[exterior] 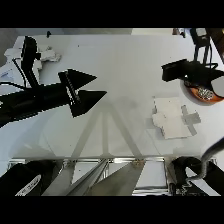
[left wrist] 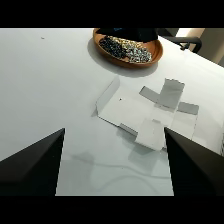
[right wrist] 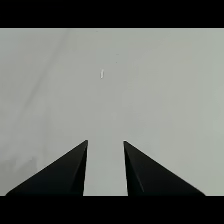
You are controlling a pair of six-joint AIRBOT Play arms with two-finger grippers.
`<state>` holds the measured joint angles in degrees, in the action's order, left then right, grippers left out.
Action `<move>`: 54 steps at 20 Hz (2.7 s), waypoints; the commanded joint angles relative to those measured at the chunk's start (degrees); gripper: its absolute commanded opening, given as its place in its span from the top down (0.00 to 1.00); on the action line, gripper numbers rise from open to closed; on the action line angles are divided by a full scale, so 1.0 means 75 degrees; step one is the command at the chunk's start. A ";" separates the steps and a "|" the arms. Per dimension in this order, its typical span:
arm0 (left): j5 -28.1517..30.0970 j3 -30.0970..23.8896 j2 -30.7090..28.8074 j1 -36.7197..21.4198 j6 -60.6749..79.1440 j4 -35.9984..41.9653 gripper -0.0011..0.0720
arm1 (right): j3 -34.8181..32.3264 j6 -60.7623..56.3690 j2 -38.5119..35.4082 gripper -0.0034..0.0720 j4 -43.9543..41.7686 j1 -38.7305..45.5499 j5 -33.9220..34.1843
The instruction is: Fold the box and place the chain.
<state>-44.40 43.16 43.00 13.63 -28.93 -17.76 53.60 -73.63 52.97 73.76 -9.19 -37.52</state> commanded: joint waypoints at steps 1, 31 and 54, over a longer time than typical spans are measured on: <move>0.0000 0.0003 0.0000 0.0003 0.0000 -0.0003 0.03 | 0.0831 -0.0650 -0.0032 0.56 0.0326 0.0006 -0.1276; 0.0003 0.0003 0.0000 0.0003 0.0000 -0.0003 0.03 | 0.1926 0.1081 0.2920 0.27 0.2798 0.2661 -0.7743; 0.0003 0.0003 0.0003 0.0003 0.0000 -0.0003 0.03 | 0.1711 0.0187 0.5301 0.52 0.4462 0.2530 -0.7653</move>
<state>-44.40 43.16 43.00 13.63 -28.93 -17.76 66.46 -70.06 89.97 105.27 9.82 -94.83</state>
